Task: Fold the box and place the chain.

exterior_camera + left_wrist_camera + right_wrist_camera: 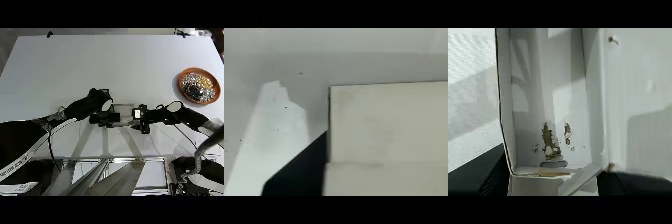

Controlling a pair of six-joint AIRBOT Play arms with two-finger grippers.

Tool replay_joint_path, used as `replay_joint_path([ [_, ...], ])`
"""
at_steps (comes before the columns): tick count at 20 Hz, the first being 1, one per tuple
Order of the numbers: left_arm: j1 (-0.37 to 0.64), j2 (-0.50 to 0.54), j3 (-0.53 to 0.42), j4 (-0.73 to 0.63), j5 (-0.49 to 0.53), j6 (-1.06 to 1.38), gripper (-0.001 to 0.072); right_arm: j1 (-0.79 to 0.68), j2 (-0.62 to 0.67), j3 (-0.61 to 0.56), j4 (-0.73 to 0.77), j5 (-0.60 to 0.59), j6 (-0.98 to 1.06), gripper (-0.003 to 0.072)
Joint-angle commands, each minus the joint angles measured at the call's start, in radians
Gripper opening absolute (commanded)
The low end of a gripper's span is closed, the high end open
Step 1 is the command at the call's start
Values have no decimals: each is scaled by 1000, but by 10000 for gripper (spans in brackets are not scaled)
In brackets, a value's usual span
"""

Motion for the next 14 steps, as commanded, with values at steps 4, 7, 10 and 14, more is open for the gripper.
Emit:
replay_joint_path([
  [4, -13, -5, 0, 27, 16, -44, 6, 0, 0, 0, 4, 2, -1, 336],
  [7, -20, -5, 0, 43, 21, -48, 50, 0, 0, 0, 4, 2, -1, 336],
  [10, -20, -5, 0, 44, 24, -49, 295, 0, 0, 0, 4, 2, -1, 336],
  [14, -25, -8, 0, 44, 24, -49, 257, 0, 0, 0, 4, 2, -1, 336],
])
